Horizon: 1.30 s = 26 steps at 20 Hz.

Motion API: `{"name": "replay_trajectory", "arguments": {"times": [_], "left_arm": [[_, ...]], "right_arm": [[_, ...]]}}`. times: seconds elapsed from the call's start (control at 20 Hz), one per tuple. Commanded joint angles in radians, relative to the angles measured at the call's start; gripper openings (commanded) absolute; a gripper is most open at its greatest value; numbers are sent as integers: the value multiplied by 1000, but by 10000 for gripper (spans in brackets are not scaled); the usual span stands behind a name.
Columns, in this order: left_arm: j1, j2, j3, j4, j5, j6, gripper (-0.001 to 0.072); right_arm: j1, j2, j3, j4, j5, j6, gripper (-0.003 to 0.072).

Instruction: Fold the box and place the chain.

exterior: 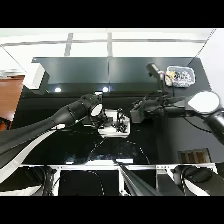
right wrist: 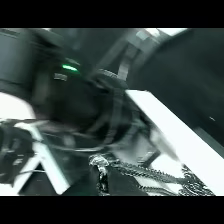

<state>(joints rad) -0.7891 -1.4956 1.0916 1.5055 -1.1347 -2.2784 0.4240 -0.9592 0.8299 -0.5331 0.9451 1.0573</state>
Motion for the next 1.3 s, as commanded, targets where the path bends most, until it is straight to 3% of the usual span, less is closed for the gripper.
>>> {"name": "replay_trajectory", "arguments": {"times": [0.0, 0.45, 0.5, 0.55, 0.6, 0.8, 0.95, 1.05, 1.1, 1.15, 1.25], "left_arm": [[0, -1, 0, 0, 0, 0, 27], [0, -1, 5, -23, 12, 8, 33], [-2, 2, 16, -23, 3, 8, 163], [-5, 13, 28, -19, 0, 8, 457], [-8, 30, 39, -14, 0, 8, 544], [-19, 205, 27, 116, -67, 97, 544], [69, 412, -123, 209, -106, 166, 540], [240, 538, -278, 97, -67, 278, 539], [348, 585, -365, -47, 5, 419, 539], [440, 605, -437, -231, 76, 655, 538], [557, 597, -534, -629, 68, 1389, 540]], "right_arm": [[23, -56, -10, -80, -31, 24, 355], [-233, -47, -10, -200, 181, 23, 356], [-239, -47, -10, -202, 188, 23, 355], [-241, -47, -10, -202, 195, 19, 356], [-241, -47, -10, -204, 200, 19, 356], [-252, -47, -10, -212, 200, 19, 355], [-282, -47, -10, -240, 200, 20, 355], [-302, -47, -10, -246, 200, 21, 355], [-304, -47, -10, -246, 199, 21, 355], [-303, -47, -10, -246, 199, 21, 355], [-303, -47, -10, -246, 200, 21, 355]]}}
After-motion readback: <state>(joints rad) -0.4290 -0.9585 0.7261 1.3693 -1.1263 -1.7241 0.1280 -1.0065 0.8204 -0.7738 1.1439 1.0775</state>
